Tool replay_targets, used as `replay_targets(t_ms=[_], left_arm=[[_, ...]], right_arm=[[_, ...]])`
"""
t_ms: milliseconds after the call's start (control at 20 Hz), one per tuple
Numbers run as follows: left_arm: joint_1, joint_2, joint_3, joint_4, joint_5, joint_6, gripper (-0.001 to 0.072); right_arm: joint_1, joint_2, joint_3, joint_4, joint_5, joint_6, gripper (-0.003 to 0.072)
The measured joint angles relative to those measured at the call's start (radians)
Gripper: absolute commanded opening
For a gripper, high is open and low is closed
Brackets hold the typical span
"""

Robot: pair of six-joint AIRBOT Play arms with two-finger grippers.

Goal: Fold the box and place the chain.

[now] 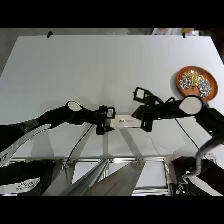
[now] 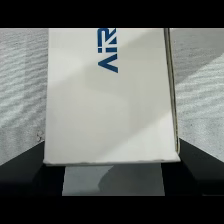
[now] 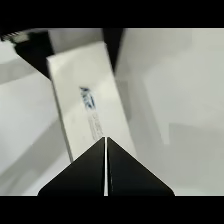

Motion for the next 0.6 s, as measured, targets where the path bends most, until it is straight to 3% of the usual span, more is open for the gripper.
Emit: replay_targets(t_ms=[300,600], left_arm=[[0.000,0.000,0.000,0.000,0.000,0.000,0.0256],[0.000,0.000,0.000,0.000,0.000,0.000,0.0256]], right_arm=[[-0.235,0.060,-0.007,-0.461,0.192,0.533,0.0018],[-0.417,0.067,-0.078,-0.614,0.313,0.758,0.0019]])
